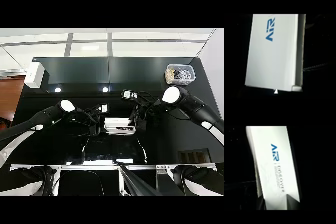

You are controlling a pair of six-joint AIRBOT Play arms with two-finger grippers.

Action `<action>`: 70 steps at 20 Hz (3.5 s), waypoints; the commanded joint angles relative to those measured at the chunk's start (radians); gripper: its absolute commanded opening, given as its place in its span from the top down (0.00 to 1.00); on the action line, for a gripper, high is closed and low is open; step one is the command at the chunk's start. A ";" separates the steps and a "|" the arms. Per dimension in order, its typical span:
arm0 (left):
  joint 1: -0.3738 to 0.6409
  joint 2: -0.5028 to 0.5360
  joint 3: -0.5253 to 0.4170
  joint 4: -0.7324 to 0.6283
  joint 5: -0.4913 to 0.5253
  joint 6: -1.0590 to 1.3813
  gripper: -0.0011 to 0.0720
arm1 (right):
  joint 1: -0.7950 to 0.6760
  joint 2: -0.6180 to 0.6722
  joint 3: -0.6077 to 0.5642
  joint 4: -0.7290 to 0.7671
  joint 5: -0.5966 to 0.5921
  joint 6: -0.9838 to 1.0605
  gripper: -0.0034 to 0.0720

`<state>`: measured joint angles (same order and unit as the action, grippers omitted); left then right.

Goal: Fold the box and place the chain.

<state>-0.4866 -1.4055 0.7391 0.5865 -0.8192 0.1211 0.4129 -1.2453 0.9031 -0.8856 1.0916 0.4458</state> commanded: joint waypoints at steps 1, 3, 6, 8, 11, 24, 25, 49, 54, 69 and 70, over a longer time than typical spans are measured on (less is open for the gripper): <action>-0.002 0.000 0.000 0.000 -0.001 -0.001 0.47 | 0.001 0.000 -0.001 -0.008 0.004 0.022 0.62; -0.002 0.000 0.000 0.000 -0.001 -0.001 0.47 | 0.001 0.000 -0.001 -0.008 0.004 0.030 0.62; -0.002 0.000 0.000 0.000 -0.001 -0.001 0.47 | 0.002 0.000 -0.002 -0.008 0.005 0.032 0.62; -0.002 0.000 0.000 0.000 -0.001 -0.001 0.47 | 0.002 0.000 -0.003 -0.006 0.013 0.032 0.62; -0.002 0.000 0.000 0.000 -0.001 -0.001 0.47 | 0.002 0.000 -0.007 -0.005 0.042 0.033 0.62; -0.002 0.000 0.000 0.000 0.000 -0.001 0.47 | 0.002 -0.001 -0.019 -0.009 0.031 0.033 0.52; -0.002 0.000 0.000 0.000 0.000 -0.001 0.47 | 0.002 -0.001 -0.019 -0.009 0.035 0.033 0.52; -0.002 0.000 0.000 0.001 0.000 -0.001 0.47 | -0.049 0.108 -0.017 -0.039 0.161 0.349 0.44; -0.002 0.000 0.000 0.001 0.000 -0.001 0.47 | -0.109 0.110 -0.200 0.407 0.151 0.431 0.95; -0.002 0.000 0.000 0.001 0.003 0.002 0.47 | -0.105 -0.027 -0.311 0.560 -0.106 0.487 0.95; -0.002 0.000 0.001 0.001 0.005 0.003 0.47 | -0.105 -0.034 -0.311 0.552 -0.110 0.490 0.95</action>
<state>-0.4885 -1.4055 0.7391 0.5880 -0.8181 0.1249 0.3080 -1.2560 0.5930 -0.2787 1.0023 0.9085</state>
